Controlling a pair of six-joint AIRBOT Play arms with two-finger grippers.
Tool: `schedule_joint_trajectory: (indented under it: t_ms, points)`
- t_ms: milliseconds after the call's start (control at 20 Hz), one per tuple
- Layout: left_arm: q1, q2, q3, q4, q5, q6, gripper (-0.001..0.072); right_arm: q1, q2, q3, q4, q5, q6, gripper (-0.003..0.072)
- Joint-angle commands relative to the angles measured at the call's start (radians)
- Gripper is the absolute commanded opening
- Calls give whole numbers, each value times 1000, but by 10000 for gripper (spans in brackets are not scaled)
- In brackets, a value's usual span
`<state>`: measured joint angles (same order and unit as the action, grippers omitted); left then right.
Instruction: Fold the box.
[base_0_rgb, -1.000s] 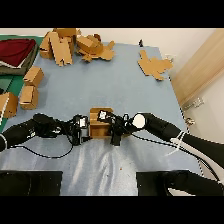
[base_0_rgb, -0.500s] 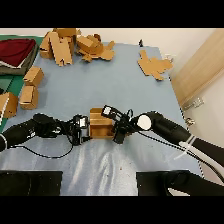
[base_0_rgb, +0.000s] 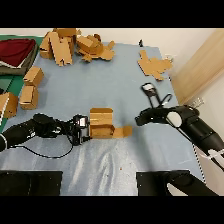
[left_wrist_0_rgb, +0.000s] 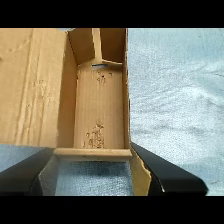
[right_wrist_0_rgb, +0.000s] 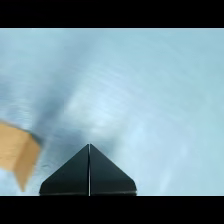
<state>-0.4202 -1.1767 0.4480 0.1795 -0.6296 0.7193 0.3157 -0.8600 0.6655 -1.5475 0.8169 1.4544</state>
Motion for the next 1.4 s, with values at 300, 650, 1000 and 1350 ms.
schedule_joint_trajectory:
  t_ms: [300,650,1000,1350]
  points:
    - [0,0,0,0,0,1,522,-108,-88,-189,639,-63,-187,0]
    - [0,0,0,1,0,1,522,-27,-196,-197,711,-145,-218,0]
    - [0,0,0,0,-1,1,522,-2,-211,-197,787,-156,-261,1]
    - [0,0,0,1,-1,1,522,-2,-179,-180,935,-135,-356,106]
